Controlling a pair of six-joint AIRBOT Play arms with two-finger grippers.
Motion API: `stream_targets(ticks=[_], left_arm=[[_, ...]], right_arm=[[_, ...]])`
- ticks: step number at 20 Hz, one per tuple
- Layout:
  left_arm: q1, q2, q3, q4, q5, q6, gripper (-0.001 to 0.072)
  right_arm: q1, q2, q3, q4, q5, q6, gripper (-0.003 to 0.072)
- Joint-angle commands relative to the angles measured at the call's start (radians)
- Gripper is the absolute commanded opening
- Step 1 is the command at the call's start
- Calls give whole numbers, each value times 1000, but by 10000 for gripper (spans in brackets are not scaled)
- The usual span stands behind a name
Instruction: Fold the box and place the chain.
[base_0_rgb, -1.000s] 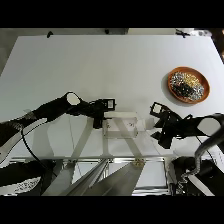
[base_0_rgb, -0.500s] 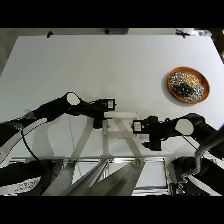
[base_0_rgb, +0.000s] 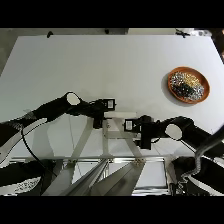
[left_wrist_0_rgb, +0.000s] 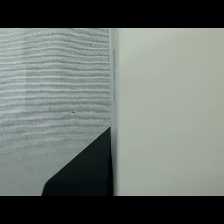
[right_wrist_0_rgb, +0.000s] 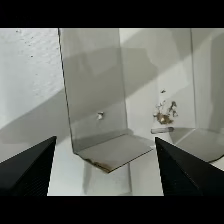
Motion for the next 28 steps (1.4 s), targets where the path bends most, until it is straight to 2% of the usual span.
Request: stream_targets(ticks=[1, 7, 13, 28], left_arm=[[0, 0, -1, 0, 0, 0, 9], [0, 0, -1, 0, 1, 0, 9], [0, 0, -1, 0, 0, 0, 9], [0, 0, -1, 0, 0, 0, 9]], right_arm=[[5, -2, 0, -9, -39, 36, 710], [-76, -2, 0, -6, -67, 36, 710], [-82, -2, 0, 0, -148, 32, 709], [-82, 27, 16, -5, -166, -21, 697]])
